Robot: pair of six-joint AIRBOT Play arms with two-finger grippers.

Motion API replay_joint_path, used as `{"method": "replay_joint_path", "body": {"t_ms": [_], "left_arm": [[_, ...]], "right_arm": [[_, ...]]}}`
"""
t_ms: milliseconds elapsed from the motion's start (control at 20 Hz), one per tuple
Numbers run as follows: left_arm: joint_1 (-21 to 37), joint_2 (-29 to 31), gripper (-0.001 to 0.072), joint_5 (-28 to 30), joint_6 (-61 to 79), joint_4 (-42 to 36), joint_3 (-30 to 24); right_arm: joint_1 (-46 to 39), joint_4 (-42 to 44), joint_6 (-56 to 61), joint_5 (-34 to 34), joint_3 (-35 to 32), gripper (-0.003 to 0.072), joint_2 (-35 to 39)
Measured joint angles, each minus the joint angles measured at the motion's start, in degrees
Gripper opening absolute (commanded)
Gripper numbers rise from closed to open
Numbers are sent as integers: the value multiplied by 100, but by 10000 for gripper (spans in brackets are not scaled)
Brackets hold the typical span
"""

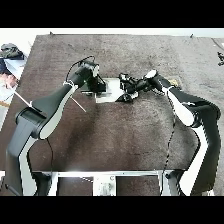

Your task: Fold the box and place the chain.

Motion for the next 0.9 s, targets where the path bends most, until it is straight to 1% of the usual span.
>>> {"method": "replay_joint_path", "body": {"t_ms": [50, 100, 350, 400, 450, 750, 800, 850, 900], "left_arm": [[-4, -15, 204, -11, -52, 57, 13], [-15, -26, 171, -15, -101, 76, 24], [-22, -46, 162, -13, -249, 212, 42], [-22, -48, 109, 9, -264, 232, 42], [-24, -52, 12, 33, -291, 238, 42], [-22, -101, 13, 87, -306, 264, 48], [-22, -109, 119, 103, -286, 260, 48], [-22, -125, 302, 129, -234, 273, 46], [-17, -144, 336, 118, -177, 240, 35]], "right_arm": [[0, -2, 0, 0, 0, 435, 0], [0, 7, -2, 0, 0, 435, 0], [7, 11, 2, -26, 0, 435, 0], [7, 11, 2, -24, 0, 435, 0], [7, 11, 2, -24, 0, 435, 0], [4, 11, 7, -17, 0, 435, -2], [4, 11, 7, -15, 0, 435, -2], [2, 9, -4, -2, 0, 435, 0], [0, -7, -4, 11, 0, 435, 0]]}}
